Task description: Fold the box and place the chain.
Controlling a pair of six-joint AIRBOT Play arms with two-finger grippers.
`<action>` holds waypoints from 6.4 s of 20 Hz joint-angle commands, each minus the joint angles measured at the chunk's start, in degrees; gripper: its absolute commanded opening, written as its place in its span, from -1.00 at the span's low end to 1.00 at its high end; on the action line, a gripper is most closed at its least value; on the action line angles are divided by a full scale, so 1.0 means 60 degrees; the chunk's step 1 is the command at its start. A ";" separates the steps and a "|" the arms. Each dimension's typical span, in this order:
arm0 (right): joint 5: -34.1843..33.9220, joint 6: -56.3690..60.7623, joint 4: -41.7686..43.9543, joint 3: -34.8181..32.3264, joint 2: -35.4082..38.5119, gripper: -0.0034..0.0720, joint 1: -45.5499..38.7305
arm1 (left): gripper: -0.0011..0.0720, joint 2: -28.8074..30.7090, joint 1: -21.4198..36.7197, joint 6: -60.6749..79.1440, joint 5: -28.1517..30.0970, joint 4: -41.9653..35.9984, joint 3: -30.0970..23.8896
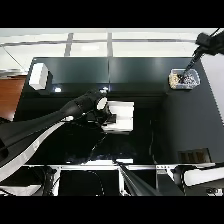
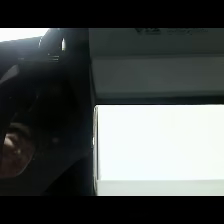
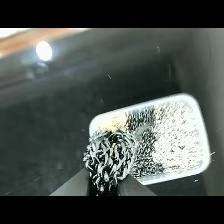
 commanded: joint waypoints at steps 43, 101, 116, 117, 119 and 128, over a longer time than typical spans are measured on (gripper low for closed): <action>-0.1388 -0.1617 0.4277 -0.8684 0.4284 -0.05 0.5595 | -0.90 0.0000 0.0007 0.0004 0.0120 0.0026 0.0004; -0.2860 -1.4637 0.7635 -1.2040 0.5238 -0.87 0.4014 | -0.90 0.0000 0.0007 0.0004 0.0076 0.0026 0.0004; -0.3126 -1.2830 0.7329 -1.2043 0.5213 -0.05 0.4120 | -0.90 -0.0015 0.0029 -0.0069 0.0463 -0.0193 0.0004; -0.3053 -1.2794 0.7173 -1.2040 0.5213 -0.05 0.4120 | -0.90 -0.0015 0.0033 -0.0095 0.0557 -0.0342 0.0007; -0.3049 -1.2757 0.6870 -1.2040 0.5213 -0.05 0.4120 | -0.89 0.0018 0.0015 -0.0645 0.0514 -0.0382 0.0047; -0.3049 -1.1719 0.6699 -1.2040 0.5213 -0.05 0.3872 | 0.32 0.1494 -0.0098 -0.0481 0.0204 0.1027 0.0131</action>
